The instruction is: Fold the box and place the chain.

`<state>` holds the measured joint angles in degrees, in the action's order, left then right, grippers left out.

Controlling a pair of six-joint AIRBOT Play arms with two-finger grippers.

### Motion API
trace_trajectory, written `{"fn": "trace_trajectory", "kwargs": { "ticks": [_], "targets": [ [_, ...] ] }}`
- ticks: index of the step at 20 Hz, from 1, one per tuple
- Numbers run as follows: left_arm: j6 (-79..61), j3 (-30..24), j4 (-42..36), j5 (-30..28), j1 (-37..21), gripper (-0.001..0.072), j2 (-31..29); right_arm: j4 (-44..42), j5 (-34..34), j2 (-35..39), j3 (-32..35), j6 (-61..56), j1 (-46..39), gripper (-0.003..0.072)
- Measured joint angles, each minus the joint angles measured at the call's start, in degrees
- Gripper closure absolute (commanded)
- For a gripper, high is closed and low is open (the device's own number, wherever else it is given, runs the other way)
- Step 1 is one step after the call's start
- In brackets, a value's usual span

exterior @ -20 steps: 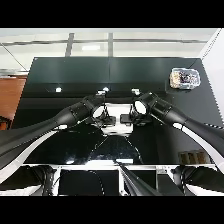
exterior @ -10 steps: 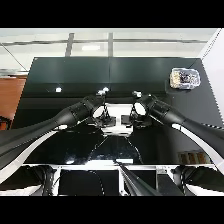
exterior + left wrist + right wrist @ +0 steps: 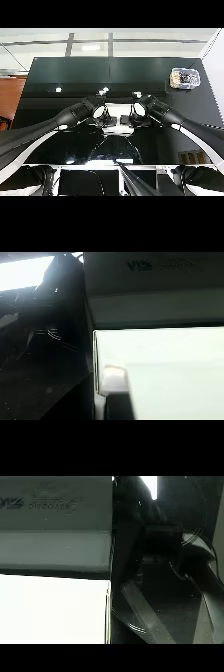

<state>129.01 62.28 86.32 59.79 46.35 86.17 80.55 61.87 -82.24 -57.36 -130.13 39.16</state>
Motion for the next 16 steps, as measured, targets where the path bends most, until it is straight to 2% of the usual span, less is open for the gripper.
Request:
{"fn": "trace_trajectory", "kwargs": {
  "ticks": [3, 4, 5, 6, 7, 8, 13, 14, 15, 16],
  "targets": [
    [0.0, 0.0, 0.2, -0.2, 0.0, 0.0683, 0.0, -0.1, -0.1, 0.0, 0.0, -0.2, 0.0, 0.0669],
    [0.0, 0.0, 0.2, -0.4, 0.0, 0.0683, 0.0, -0.1, 0.0, 0.0, 0.0, -0.2, 0.0, 0.0578],
    [0.0, 0.0, 0.2, -0.4, 0.0, 0.0683, 0.0, -0.3, -0.1, 0.0, 0.0, -0.2, 0.0, 0.0442],
    [0.1, 0.0, 0.4, -0.4, 0.0, 0.0683, 0.0, -0.5, 0.0, 0.0, 0.0, -0.2, 0.0, 0.0424],
    [0.1, 0.0, 0.4, -0.7, 0.0, 0.0683, 0.0, -0.5, 0.0, 0.0, 0.0, -0.2, 0.0, 0.0459],
    [0.1, 0.0, 0.3, -0.7, 0.0, 0.0683, 0.0, -0.4, -0.1, 0.0, 0.0, -0.2, 0.0, 0.0676],
    [0.0, 0.0, 0.2, -1.1, 0.0, 0.0683, 0.0, -0.2, -0.1, 0.0, 0.0, 0.0, 0.0, 0.0655],
    [0.0, 0.0, 0.2, -1.1, 0.0, 0.0683, 0.0, -0.2, -0.1, 0.0, 0.0, 0.0, 0.0, 0.0518],
    [0.0, 0.0, 0.2, -0.8, 0.0, 0.0683, 0.0, -0.3, -0.3, 0.1, 0.0, 0.0, 0.0, 0.0416],
    [0.1, 0.0, 0.2, -0.8, 0.0, 0.0683, 0.0, -0.3, -0.2, 0.0, 0.0, 0.0, -0.1, 0.0409]
  ]
}}
